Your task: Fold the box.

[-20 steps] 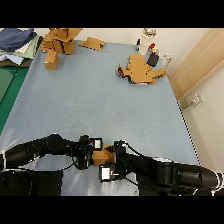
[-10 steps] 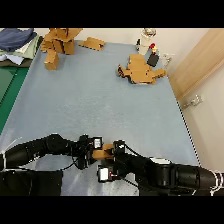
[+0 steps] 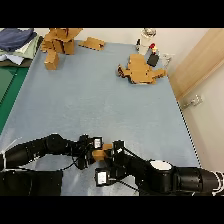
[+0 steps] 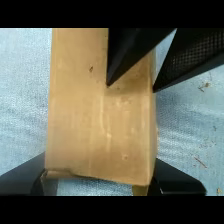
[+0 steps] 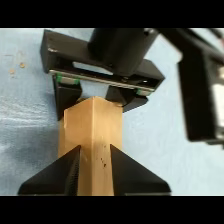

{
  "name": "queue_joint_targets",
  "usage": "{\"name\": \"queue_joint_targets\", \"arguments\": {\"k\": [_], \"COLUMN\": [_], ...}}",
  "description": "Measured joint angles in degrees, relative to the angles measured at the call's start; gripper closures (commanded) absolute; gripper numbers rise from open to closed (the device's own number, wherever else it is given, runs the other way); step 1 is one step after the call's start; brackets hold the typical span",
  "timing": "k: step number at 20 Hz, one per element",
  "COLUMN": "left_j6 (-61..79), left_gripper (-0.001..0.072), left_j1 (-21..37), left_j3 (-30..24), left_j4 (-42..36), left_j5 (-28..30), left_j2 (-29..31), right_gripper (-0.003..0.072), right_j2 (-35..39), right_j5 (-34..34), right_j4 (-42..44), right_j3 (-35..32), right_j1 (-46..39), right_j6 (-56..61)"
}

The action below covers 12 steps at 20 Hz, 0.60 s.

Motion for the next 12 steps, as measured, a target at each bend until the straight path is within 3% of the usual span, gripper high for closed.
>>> {"name": "queue_joint_targets", "arguments": {"k": [4,12], "left_j6": [0.00,0.00], "left_gripper": [0.0187,0.0187], "left_j1": [0.00,0.00], "left_j3": [0.00,0.00], "left_j4": [0.00,0.00], "left_j5": [-0.04,-0.07], "left_j2": [0.00,0.00], "right_gripper": [0.0527,0.0527], "right_j2": [-0.07,-1.66], "right_j5": [-1.57,-3.02], "right_j4": [-1.11,-1.27], "right_j3": [0.96,1.27], "right_j1": [0.20,0.20], "right_j6": [0.37,0.55]}}
